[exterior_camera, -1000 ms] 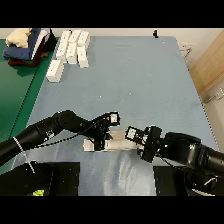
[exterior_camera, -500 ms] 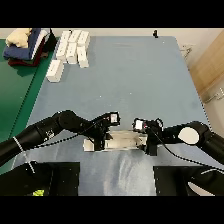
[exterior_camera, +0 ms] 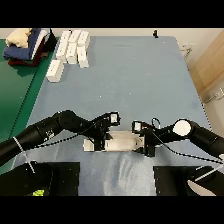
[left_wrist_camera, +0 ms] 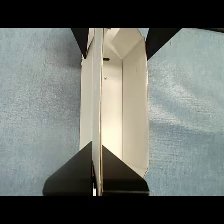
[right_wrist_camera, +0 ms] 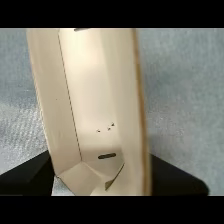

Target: Fold the box.

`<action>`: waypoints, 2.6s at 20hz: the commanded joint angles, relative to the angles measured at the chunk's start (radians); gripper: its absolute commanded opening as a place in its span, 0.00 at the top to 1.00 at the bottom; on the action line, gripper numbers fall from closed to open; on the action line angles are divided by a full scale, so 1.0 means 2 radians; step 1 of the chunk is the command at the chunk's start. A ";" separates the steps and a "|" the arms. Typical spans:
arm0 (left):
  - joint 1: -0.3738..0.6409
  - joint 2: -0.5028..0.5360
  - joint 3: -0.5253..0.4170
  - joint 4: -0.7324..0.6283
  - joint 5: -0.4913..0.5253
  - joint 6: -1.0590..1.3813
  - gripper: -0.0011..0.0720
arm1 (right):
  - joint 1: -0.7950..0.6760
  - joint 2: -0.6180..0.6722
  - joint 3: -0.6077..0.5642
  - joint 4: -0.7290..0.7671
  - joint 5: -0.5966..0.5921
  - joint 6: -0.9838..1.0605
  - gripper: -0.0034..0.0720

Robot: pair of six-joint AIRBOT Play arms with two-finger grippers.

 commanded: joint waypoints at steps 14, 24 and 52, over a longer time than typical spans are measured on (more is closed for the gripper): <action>0.000 0.000 0.000 0.000 0.000 0.000 0.96 | -0.026 0.014 -0.016 0.039 -0.001 -0.137 0.01; 0.000 0.000 0.000 0.000 0.000 0.000 0.96 | -0.083 -0.042 -0.018 0.110 0.007 -0.201 0.02; 0.000 0.000 0.000 0.000 0.000 0.000 0.96 | -0.083 -0.076 -0.039 0.159 0.003 -0.274 0.24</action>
